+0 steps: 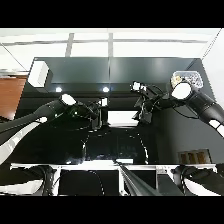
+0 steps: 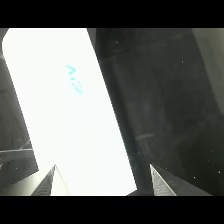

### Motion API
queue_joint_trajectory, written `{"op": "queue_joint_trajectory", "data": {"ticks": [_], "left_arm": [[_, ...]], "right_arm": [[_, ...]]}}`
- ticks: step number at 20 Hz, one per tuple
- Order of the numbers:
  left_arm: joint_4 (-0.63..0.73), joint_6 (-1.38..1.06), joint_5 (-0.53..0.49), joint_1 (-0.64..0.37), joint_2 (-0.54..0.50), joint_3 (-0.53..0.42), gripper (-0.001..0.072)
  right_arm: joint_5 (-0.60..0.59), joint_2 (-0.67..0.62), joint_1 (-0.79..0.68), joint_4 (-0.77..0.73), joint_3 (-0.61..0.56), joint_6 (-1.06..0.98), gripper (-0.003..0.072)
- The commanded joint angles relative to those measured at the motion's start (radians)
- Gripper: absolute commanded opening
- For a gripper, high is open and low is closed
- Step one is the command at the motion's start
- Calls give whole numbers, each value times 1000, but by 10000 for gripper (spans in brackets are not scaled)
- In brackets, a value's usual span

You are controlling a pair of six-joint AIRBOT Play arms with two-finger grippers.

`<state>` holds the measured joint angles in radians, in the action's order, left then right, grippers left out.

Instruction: Fold the box and place the chain.

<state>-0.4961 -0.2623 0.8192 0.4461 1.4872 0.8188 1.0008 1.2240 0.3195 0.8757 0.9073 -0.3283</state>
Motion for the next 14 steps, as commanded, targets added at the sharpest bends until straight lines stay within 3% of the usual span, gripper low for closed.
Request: {"op": "queue_joint_trajectory", "data": {"ticks": [1,2,3,12,14], "left_arm": [[0,1,1,1,1,0,360],[0,1,1,1,1,0,360],[0,1,1,1,1,0,360],[0,1,1,1,1,0,360],[0,1,1,1,1,0,360]], "right_arm": [[5,1,3,-11,-2,37,663],[8,1,3,-13,-2,37,532],[9,1,3,-13,-2,37,474],[20,5,3,-13,-3,21,466],[35,12,3,-12,-3,19,213]]}}
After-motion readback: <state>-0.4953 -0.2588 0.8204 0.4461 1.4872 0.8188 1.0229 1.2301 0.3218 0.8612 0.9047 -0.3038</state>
